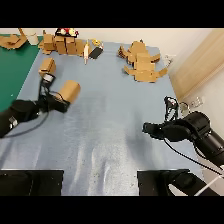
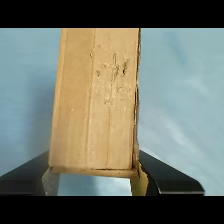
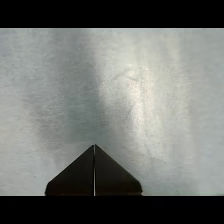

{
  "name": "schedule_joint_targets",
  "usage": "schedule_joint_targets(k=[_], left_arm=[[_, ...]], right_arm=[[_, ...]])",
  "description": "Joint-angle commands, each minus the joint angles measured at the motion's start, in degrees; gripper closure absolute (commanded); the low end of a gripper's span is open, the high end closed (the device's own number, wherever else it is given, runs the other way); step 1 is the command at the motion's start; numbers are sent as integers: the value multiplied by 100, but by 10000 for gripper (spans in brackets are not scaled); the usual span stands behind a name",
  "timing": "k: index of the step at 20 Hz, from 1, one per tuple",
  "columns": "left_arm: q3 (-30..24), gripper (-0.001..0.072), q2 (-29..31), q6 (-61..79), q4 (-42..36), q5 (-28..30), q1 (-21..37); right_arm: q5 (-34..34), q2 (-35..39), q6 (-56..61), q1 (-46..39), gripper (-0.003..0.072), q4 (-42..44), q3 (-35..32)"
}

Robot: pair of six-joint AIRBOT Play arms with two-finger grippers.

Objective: Fold the box.

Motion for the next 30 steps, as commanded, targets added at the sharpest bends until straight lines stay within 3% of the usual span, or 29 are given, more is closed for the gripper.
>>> schedule_joint_targets(k=[1, 7, 10, 14, 19, 22, 23, 24, 25, 30], left_arm=[[1014, 416, -905, -339, -4, -70, 793], [3143, 416, -2806, -752, -4, -66, 787], [3836, 416, -3429, -772, -4, -70, 787], [4234, 416, -3969, -767, 4, -68, 787], [4238, 417, -4116, -723, 173, 343, 793], [4236, 414, -4122, -726, 426, 87, 791], [4238, 357, -4122, -728, 505, 22, 787], [4236, 139, -4122, -728, 533, -4, 787], [4236, 44, -4122, -730, 533, -7, 791], [4249, 38, -4103, -752, 531, -79, 793]], right_arm=[[308, -4, 13, -2, 684, -17, 4], [415, -4, 13, -2, 684, 0, 4], [420, -4, 17, -2, 684, 0, 4], [568, -4, 26, -2, 684, 2, 4], [614, -4, 59, -2, 684, 28, 4], [706, -4, 57, -2, 684, 44, 4], [765, -4, 57, -2, 684, 50, 4], [811, -4, 57, -2, 684, 74, 4], [824, -4, 57, -2, 684, 105, 4], [820, -4, 57, -2, 683, 160, 4]])
